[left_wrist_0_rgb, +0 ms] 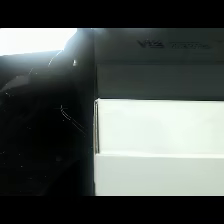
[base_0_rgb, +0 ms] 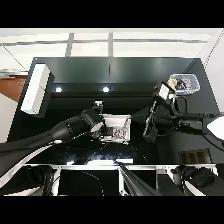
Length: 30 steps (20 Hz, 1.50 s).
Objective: Fold the box and place the chain.
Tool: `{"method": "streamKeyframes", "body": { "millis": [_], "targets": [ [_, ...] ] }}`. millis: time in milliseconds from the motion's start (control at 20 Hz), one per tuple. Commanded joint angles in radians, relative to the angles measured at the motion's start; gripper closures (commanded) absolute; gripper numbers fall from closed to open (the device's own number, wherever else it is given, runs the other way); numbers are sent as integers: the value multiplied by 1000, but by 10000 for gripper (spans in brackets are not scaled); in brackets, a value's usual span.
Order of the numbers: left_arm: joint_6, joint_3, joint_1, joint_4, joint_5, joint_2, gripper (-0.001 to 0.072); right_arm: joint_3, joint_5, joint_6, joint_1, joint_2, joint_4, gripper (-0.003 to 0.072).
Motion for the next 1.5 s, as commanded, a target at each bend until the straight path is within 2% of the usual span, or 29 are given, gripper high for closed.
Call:
{"method": "streamKeyframes", "body": {
  "millis": [0, 50, 100, 150, 200, 300, 400, 450, 500, 550, 650, 900, 1050, 1300, 1450],
  "targets": [
    [0, 0, 1, 0, 0, 0, 677, 4, -9, 31, 0, -14, 28, 637],
    [0, 0, 1, 0, 0, 0, 677, -6, -8, 53, 0, -24, 8, 573],
    [0, 0, 1, 0, 0, 0, 677, -21, -11, 68, 0, -31, -29, 276],
    [0, 0, 1, 0, 0, 0, 677, -29, -17, 95, 0, -34, -80, 72],
    [0, 0, 1, 0, 0, 0, 677, -31, -21, 126, 0, -33, -151, 31],
    [0, 0, 1, 0, 0, 0, 677, -31, 3, 184, -13, -33, -283, 32],
    [0, 0, 1, 0, 0, 0, 677, -33, 120, 238, -47, -33, -361, 33],
    [0, 0, 1, 0, 0, 0, 677, -46, 193, 243, -58, -33, -364, 44],
    [0, 0, 1, 0, 0, 0, 677, -78, 249, 245, -58, -33, -355, 97],
    [0, 0, 1, 0, 0, 0, 677, -122, 263, 248, -53, -33, -323, 98],
    [0, 0, 1, 0, 0, 0, 677, -224, 196, 261, -33, -33, -240, 98],
    [0, 0, 1, 0, 0, 0, 677, -372, -153, 509, 104, -34, -196, 99],
    [0, 0, 1, 0, 0, 0, 677, -377, -161, 645, 158, -55, -200, 100],
    [0, 0, 1, 0, 0, 0, 677, -377, -164, 909, 158, -77, -198, 100],
    [0, 0, 1, 0, 0, 0, 677, -377, -137, 958, 158, -77, -171, 100]
  ]
}}
